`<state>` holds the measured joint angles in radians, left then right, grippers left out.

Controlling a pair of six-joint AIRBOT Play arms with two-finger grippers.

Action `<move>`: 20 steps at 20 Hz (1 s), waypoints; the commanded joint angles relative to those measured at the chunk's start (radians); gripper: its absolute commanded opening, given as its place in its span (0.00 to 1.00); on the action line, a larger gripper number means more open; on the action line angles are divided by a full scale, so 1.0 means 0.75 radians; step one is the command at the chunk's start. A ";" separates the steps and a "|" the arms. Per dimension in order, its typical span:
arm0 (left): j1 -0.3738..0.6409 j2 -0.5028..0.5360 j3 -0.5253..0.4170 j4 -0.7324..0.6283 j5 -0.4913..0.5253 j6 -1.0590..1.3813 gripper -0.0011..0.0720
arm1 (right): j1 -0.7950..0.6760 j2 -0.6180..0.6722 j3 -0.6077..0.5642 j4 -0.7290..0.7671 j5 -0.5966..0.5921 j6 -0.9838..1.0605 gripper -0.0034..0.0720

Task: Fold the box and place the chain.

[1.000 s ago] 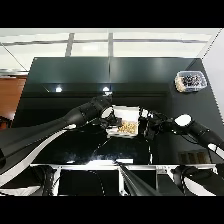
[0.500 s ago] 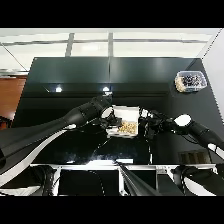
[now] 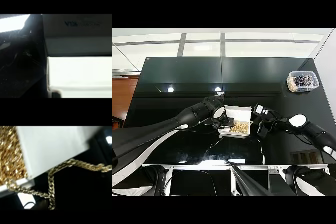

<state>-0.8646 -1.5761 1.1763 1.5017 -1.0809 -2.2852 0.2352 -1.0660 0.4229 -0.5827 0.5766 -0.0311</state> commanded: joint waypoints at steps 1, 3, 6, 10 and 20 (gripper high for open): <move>0.000 -0.001 0.000 0.000 0.003 0.001 0.06 | -0.013 0.168 0.026 -0.167 0.068 0.341 0.07; 0.000 -0.001 0.000 0.000 0.003 0.001 0.06 | -0.041 0.293 0.077 -0.297 0.135 0.567 0.07; 0.000 -0.001 0.000 -0.001 0.003 0.001 0.06 | -0.110 0.438 0.186 -0.330 0.250 0.727 0.07; 0.000 -0.001 0.000 -0.001 0.003 0.001 0.06 | -0.176 0.488 0.381 -0.311 0.427 0.879 0.07; 0.000 -0.001 0.000 -0.001 0.003 0.001 0.06 | -0.178 0.486 0.664 0.121 0.592 1.012 0.07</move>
